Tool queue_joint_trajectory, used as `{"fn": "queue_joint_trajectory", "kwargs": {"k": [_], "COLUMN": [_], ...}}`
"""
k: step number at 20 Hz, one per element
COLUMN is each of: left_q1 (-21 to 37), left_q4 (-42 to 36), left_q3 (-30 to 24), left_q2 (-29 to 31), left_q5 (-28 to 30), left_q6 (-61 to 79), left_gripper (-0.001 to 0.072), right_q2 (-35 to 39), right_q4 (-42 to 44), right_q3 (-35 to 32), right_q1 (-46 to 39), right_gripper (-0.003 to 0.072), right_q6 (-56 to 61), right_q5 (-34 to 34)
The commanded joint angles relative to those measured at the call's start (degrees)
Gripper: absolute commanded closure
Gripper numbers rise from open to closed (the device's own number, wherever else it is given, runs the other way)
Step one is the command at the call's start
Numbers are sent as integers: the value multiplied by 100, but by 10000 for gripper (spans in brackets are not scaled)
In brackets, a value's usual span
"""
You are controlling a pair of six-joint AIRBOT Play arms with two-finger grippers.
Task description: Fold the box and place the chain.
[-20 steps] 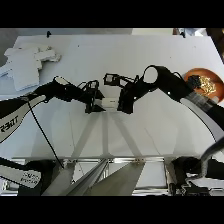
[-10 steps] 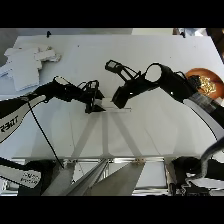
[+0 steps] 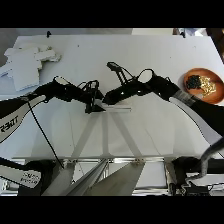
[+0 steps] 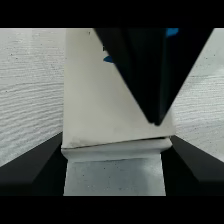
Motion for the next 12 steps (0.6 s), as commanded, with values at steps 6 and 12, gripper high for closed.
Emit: {"fn": "queue_joint_trajectory", "kwargs": {"k": [6, 12], "left_q1": [7, 7], "left_q4": [0, 0], "left_q3": [7, 7], "left_q2": [4, 4], "left_q5": [0, 2], "left_q6": [0, 0], "left_gripper": [429, 429], "right_q2": [-92, 2], "right_q4": [227, 509], "right_q3": [-787, -815], "right_q1": [-2, -2], "right_gripper": [680, 680], "right_q6": [17, -299], "right_q5": [-365, -391]}}
